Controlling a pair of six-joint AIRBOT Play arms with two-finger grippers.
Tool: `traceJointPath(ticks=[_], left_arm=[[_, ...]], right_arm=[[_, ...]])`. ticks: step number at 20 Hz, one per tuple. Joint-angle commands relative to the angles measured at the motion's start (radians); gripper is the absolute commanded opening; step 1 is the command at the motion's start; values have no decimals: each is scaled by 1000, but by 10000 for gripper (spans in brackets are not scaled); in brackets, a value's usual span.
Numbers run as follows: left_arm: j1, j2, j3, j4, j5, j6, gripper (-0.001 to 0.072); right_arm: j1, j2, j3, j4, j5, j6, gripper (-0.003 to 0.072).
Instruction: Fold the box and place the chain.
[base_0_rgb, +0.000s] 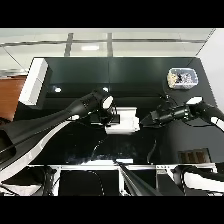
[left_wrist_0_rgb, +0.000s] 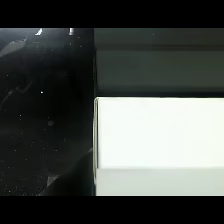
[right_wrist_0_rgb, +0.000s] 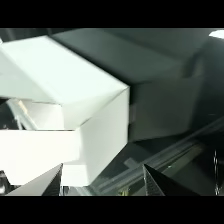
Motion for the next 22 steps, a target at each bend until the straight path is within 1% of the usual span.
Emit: traceJointPath(ticks=[1,3,4,5,9,11,16,18,20,22], left_arm=[[0,0,0,3,8,0,32],[0,0,0,3,8,0,32],[0,0,0,3,8,0,32],[0,0,0,3,7,0,33],[0,0,0,3,7,0,33],[0,0,0,3,7,0,33],[0,0,0,3,7,0,33],[0,0,0,4,8,0,33],[0,0,0,5,8,0,33],[0,0,0,8,8,0,33]], right_arm=[[31,-2,21,0,37,-8,565],[63,-2,22,0,21,-7,563],[80,-2,26,0,16,-7,500],[93,-2,34,0,9,-7,469],[129,-2,78,-4,-8,33,469],[146,-1,101,-20,-23,90,469],[175,-1,136,-24,-37,119,469],[191,1,148,-28,-61,160,468],[216,1,163,-56,-69,168,468],[248,1,186,-147,-84,237,468]])
